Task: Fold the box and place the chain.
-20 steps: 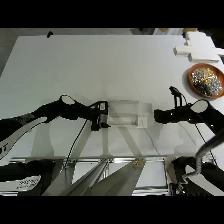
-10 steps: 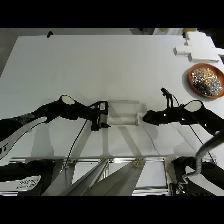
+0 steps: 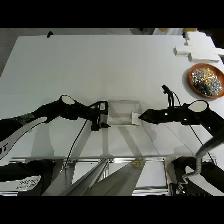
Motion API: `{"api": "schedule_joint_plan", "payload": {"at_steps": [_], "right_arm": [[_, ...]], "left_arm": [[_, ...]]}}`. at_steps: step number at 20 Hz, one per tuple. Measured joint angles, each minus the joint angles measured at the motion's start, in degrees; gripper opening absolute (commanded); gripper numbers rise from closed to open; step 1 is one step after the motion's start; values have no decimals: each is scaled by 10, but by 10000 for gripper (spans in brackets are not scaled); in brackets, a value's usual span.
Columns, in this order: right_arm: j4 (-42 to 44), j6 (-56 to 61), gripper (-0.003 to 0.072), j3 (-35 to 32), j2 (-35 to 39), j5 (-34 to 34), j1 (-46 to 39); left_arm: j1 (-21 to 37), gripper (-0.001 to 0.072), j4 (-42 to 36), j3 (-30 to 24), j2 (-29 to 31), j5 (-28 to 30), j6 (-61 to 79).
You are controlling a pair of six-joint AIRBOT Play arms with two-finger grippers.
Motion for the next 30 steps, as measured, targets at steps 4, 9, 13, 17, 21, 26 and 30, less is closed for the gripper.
{"api": "schedule_joint_plan", "payload": {"at_steps": [4, 9, 13, 17, 21, 26, 30], "right_arm": [[0, 4, 281, 3, 1, -15, 37], [-138, 164, 296, 57, -3, -53, 120], [-253, 310, 296, 97, -21, -65, 179], [-332, 422, 296, 129, -49, -71, 227], [-385, 496, 296, 168, -93, -59, 268], [-463, 588, 296, 210, -136, -29, 304], [-508, 642, 297, 224, -150, -16, 323]], "left_arm": [[0, 256, 0, 0, 0, 0, 0], [0, 256, 0, 0, 0, 0, 0], [0, 256, 0, 0, 0, 0, 0], [0, 256, 0, 0, 0, 0, 0], [0, 256, 0, 0, 0, 0, 0], [0, 256, 0, 0, 0, 0, 0], [0, 256, 0, 0, 0, 0, 0]]}}
